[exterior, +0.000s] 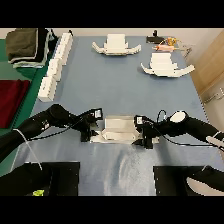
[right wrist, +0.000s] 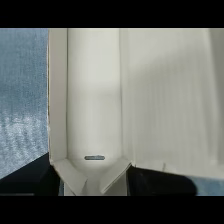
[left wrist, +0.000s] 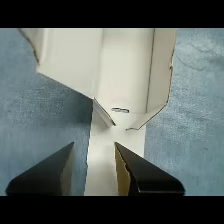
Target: Fold the box.
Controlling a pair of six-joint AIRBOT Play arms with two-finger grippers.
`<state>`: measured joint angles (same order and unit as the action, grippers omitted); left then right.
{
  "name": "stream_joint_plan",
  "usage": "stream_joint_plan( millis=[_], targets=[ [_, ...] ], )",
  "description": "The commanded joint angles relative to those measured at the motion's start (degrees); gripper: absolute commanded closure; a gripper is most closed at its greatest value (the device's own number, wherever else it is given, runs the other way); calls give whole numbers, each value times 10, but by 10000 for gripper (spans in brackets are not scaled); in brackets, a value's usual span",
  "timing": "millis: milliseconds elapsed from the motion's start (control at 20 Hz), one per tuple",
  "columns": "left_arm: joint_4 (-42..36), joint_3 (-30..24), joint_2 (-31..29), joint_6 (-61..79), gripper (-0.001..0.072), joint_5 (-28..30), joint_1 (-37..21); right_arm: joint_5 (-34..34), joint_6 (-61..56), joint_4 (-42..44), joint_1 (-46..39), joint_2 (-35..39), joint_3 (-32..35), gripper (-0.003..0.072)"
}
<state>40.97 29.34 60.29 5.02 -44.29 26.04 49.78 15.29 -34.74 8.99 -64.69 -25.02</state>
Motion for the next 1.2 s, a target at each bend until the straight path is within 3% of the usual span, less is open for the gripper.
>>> stream_joint_plan(
  millis=[0, 200, 400, 450, 500, 900, 950, 1000, 1050, 1150],
  targets=[
    [-1, 0, -10, 7, 315, -50, -9, 0, 0, 0, 0, 0, 0, 145],
    [-71, -1, 5, 71, 315, -45, 29, 0, 0, 0, 0, 0, 0, 145],
    [-106, -1, 29, 76, 336, 33, 56, 1, 0, 0, 0, 0, 0, 145],
    [-106, -1, 30, 76, 496, 37, 61, 0, 0, 0, 0, 0, 0, 145],
    [-106, -1, 30, 76, 543, 32, 65, 0, 0, 0, 0, 0, 0, 145],
    [-177, -1, 55, 92, 541, 24, 94, 0, 0, 0, 0, 0, 0, 145],
    [-176, -1, 55, 91, 469, 24, 93, 0, 0, 0, 0, 0, 0, 145],
    [-176, -1, 55, 91, 223, 23, 93, 0, 0, 0, 0, 0, 0, 145],
    [-174, -1, 55, 87, 34, 23, 93, 0, 0, 0, 0, 0, 0, 145],
    [-163, -1, 54, 63, 39, 23, 93, 0, 0, 0, 0, 0, 0, 145]
  ],
)
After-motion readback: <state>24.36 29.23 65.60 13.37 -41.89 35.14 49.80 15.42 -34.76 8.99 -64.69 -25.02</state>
